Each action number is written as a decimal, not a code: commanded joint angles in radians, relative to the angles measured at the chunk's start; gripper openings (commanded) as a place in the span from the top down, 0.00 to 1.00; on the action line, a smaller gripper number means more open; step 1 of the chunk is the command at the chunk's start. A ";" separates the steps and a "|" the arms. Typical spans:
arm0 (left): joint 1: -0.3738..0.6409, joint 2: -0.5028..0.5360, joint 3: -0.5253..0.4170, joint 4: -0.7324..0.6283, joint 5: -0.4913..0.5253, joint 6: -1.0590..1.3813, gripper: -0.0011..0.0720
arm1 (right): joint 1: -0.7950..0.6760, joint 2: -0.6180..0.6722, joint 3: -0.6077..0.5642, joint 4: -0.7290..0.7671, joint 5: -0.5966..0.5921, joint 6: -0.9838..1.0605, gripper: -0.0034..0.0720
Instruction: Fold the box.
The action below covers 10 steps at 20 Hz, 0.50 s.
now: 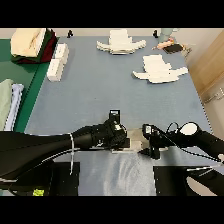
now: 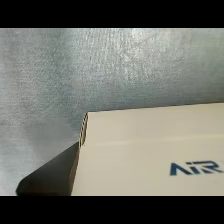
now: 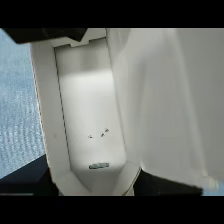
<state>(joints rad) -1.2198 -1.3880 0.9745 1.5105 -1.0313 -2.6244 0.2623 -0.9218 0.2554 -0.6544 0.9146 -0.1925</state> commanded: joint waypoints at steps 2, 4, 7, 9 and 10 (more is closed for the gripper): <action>-0.008 -0.008 0.005 0.038 -0.029 -0.047 0.62 | 0.000 0.001 0.001 0.000 0.000 0.000 0.28; -0.008 -0.008 0.008 0.054 -0.045 -0.043 0.93 | 0.000 0.001 0.001 0.000 0.000 0.000 0.28; -0.008 -0.010 0.010 0.062 -0.045 -0.044 0.96 | 0.000 0.001 0.001 0.000 0.000 0.000 0.28; -0.009 -0.009 0.010 0.060 -0.053 -0.042 0.95 | 0.000 0.001 0.001 0.000 0.000 0.000 0.28; -0.009 -0.009 0.010 0.056 -0.053 -0.037 0.95 | 0.000 0.001 0.001 0.000 0.000 0.000 0.28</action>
<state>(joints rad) -1.2282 -1.3964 0.9829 1.5623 -1.0676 -2.6659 0.2623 -0.9218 0.2554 -0.6540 0.9146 -0.1921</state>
